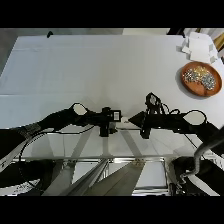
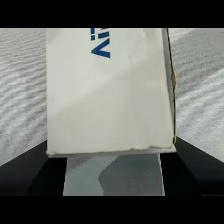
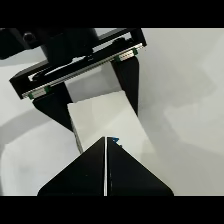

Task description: Fold the box and place the chain.

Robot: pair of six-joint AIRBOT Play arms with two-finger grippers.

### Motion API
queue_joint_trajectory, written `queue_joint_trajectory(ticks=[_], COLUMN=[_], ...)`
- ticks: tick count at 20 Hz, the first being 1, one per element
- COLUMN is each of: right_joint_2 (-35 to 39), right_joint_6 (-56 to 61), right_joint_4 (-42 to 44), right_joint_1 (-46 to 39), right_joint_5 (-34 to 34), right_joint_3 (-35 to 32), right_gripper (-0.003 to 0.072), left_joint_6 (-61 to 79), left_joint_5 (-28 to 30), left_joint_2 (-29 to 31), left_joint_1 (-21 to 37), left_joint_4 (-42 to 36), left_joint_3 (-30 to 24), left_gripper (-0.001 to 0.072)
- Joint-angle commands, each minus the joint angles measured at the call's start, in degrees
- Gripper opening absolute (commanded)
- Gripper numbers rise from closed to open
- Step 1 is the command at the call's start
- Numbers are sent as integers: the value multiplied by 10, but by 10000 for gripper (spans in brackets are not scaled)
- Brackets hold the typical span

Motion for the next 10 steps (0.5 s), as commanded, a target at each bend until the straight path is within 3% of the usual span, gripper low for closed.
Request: queue_joint_trajectory(ticks=[1, 5, 10], right_joint_2=[-39, -100, -104], right_joint_6=[-29, -40, -44], right_joint_4=[38, 37, 33], right_joint_1=[-13, -13, -13], right_joint_5=[24, 60, 37], right_joint_3=[-10, -10, -10], right_gripper=[6, 10, 10], left_joint_6=[0, 0, 0], left_joint_5=[0, 0, 0], left_joint_2=[0, 0, 0], left_joint_1=[0, 0, 0], left_joint_4=[0, 0, 0], left_joint_3=[0, 0, 0], left_gripper=[274, 274, 274])
